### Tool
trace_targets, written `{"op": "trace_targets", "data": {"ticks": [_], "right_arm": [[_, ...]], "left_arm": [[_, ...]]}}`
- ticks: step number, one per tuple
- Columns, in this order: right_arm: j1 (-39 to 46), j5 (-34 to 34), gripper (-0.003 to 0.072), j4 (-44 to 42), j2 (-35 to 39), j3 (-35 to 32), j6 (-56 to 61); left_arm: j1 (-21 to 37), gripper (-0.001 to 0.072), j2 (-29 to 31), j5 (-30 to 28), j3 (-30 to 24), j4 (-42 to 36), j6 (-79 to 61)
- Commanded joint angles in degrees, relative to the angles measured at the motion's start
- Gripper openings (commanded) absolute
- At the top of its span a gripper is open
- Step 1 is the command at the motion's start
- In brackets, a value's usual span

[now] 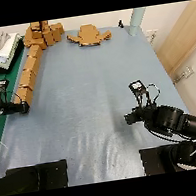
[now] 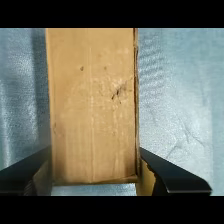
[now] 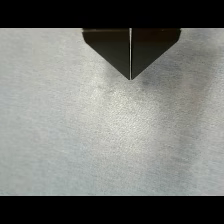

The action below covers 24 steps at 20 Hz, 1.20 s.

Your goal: Fold the box.

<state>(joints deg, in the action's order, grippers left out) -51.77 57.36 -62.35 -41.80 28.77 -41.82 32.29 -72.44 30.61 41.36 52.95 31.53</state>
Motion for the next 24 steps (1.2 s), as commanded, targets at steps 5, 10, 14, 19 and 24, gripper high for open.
{"op": "trace_targets", "data": {"ticks": [5,10,14,19,24], "right_arm": [[0.0,-0.1,0.0006,0.0,0.0,0.1,0.0],[0.0,-0.1,0.0006,-2.1,0.0,0.1,0.0],[0.1,-0.2,0.0006,-4.5,-0.2,0.1,0.0],[12.9,-5.0,0.0006,-11.0,-7.6,6.2,-9.6],[25.8,-6.3,0.0006,-30.4,-26.9,25.7,-31.6]], "left_arm": [[-0.1,0.0720,2.0,7.5,0.7,11.8,7.5],[-0.1,0.0720,9.2,23.7,4.5,24.2,14.7],[-0.2,0.0012,14.5,34.2,4.7,23.0,22.1],[-13.0,0.0012,20.0,33.3,4.8,7.1,25.8],[-37.1,0.0012,15.0,25.1,8.3,6.7,34.2]]}}
